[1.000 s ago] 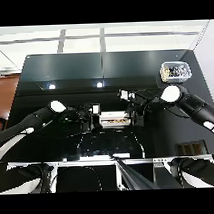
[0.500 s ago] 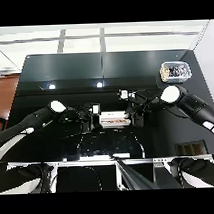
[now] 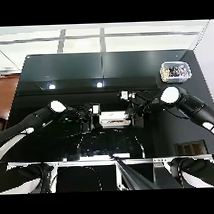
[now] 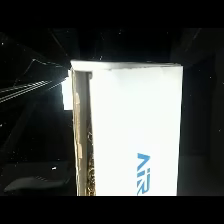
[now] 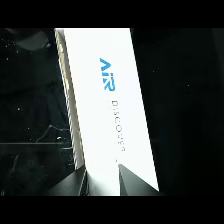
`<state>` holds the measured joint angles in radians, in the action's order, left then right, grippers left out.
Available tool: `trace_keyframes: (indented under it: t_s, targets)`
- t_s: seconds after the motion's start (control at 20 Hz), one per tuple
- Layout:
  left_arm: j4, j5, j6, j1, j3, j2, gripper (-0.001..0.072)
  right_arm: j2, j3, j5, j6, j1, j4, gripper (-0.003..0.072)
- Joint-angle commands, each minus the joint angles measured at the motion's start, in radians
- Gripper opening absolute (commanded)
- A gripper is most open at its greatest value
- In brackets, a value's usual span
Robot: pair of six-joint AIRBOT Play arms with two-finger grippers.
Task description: Fold the box and place the chain.
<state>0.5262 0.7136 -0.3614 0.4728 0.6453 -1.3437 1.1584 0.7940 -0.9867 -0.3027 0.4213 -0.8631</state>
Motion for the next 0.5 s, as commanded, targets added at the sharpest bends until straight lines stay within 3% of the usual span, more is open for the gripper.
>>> trace_keyframes:
  t_s: [0.0, 0.05, 0.45]
  targets:
    - [0.0, 0.0, 0.0, 0.0, 0.001, 0.0, 0.0358, 0.001, -0.008, -0.007, -0.001, 0.001, -0.002, 0.0291]
    - [0.0, 0.0, 0.0, 0.0, 0.001, 0.0, 0.0358, 0.001, -0.008, -0.001, -0.001, 0.0, -0.002, 0.0375]
    - [0.0, 0.0, 0.0, 0.0, 0.001, 0.0, 0.0358, 0.005, -0.039, 0.006, -0.004, 0.0, -0.002, 0.0374]
